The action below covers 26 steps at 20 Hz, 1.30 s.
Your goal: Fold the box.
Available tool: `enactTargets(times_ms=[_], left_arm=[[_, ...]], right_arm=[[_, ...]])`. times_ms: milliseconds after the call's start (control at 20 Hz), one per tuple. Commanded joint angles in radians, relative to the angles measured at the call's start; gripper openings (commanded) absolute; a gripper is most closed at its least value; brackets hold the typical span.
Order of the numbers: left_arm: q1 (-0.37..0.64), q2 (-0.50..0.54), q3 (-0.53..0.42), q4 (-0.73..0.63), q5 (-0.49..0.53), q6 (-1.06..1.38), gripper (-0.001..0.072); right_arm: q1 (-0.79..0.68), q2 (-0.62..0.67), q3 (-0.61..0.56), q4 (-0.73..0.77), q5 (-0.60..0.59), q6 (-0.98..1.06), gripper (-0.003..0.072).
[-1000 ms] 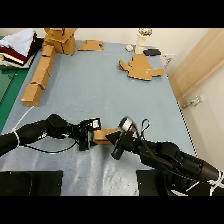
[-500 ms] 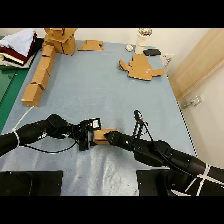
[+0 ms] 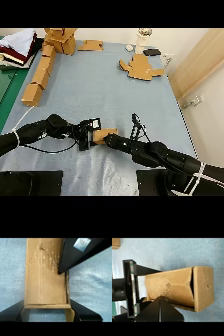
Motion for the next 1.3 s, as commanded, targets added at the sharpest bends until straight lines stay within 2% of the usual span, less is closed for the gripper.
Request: enactTargets(times_ms=[0,200,350,400,500,650,750,800,1000,1100,1250], left_arm=[[0.0,0.0,0.0,0.0,0.0,0.0,0.0459],[0.0,0.0,0.0,0.0,0.0,0.0,0.0459],[0.0,0.0,0.0,0.0,0.0,0.0,0.0459],[0.0,0.0,0.0,0.0,0.0,0.0,0.0459],[0.0,0.0,0.0,0.0,0.0,0.0,0.0459],[0.0,0.0,0.0,0.0,0.0,0.0,0.0459],[0.0,0.0,0.0,0.0,0.0,0.0,0.0459],[0.0,0.0,0.0,0.0,0.0,0.0,0.0459],[0.0,0.0,0.0,0.001,0.003,0.001,0.0459],[0.0,0.0,0.001,0.001,0.003,0.012,0.0459],[0.0,0.0,0.001,0.0,0.002,0.011,0.0459]], right_arm=[[0.001,-0.038,0.0,0.0,-0.009,0.006,0.0003],[0.001,-0.026,0.001,-0.024,-0.008,0.005,0.0004],[0.001,0.067,0.014,-0.151,-0.042,0.005,0.0004],[-0.002,0.109,0.024,-0.195,-0.098,0.005,0.0003],[-0.035,0.188,0.056,-0.313,-0.288,0.006,0.0003],[-0.123,0.222,0.171,-0.492,-0.668,0.001,0.0004],[-0.217,0.176,0.269,-0.518,-0.844,-0.08,0.0004],[-0.276,0.133,0.319,-0.489,-0.891,-0.159,0.0004],[-0.491,-0.126,0.54,-0.32,-1.032,-0.46,0.0005],[-0.535,-0.253,0.65,-0.33,-1.107,-0.497,0.0004],[-0.549,-0.379,0.745,-0.331,-1.121,-0.523,0.0004]])
